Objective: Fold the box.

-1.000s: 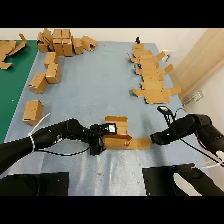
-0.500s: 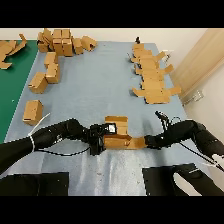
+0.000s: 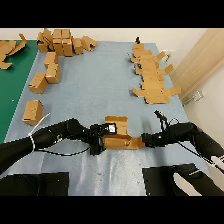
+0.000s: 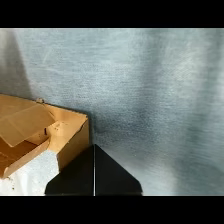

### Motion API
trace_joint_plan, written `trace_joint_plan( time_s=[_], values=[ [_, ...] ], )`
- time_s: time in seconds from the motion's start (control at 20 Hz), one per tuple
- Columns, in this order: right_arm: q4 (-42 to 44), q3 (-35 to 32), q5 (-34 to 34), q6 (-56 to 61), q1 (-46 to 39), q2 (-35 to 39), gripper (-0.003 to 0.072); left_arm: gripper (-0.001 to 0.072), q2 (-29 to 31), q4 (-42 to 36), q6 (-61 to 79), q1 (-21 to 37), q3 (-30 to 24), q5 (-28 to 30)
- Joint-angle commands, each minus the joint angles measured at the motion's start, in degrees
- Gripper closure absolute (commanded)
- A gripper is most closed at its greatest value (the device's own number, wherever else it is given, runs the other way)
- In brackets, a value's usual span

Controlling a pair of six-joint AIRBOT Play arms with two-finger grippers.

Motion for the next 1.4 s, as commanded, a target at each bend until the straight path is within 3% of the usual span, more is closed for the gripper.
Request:
trace_joint_plan(
  time_s=[0.0, 0.9, 1.0, 1.1, 1.2, 1.3, 1.35],
  values=[
    [3.5, -0.7, 0.6, -2.0, 0.0, 0.0, 0.0685, 0.0190, 0.0, 0.0, 0.0, 0.0, 0.0, 0.0],
    [11.6, -0.5, -1.0, -5.0, 0.0, 3.3, 0.0682, 0.0190, 0.0, 0.0, 0.0, 0.0, 0.0, 0.0],
    [11.7, 0.5, -1.3, -5.0, 0.0, 3.3, 0.0583, 0.0190, 0.0, 0.0, 0.0, 0.0, 0.0, 0.0],
    [11.6, 1.7, -1.9, -5.0, 0.0, 3.3, 0.0582, 0.0190, 0.0, 0.0, 0.0, 0.0, 0.0, 0.0],
    [11.6, 2.3, -2.0, -5.0, 0.0, 3.3, 0.0455, 0.0190, 0.0, 0.0, 0.0, 0.0, 0.0, 0.0],
    [11.7, 2.4, -2.4, -5.0, 0.0, 3.3, 0.0414, 0.0190, 0.0, 0.0, 0.0, 0.0, 0.0, 0.0],
    [11.7, 2.4, -2.6, -5.0, 0.0, 3.3, 0.0282, 0.0190, 0.0, 0.0, 0.0, 0.0, 0.0, 0.0]
  ],
)
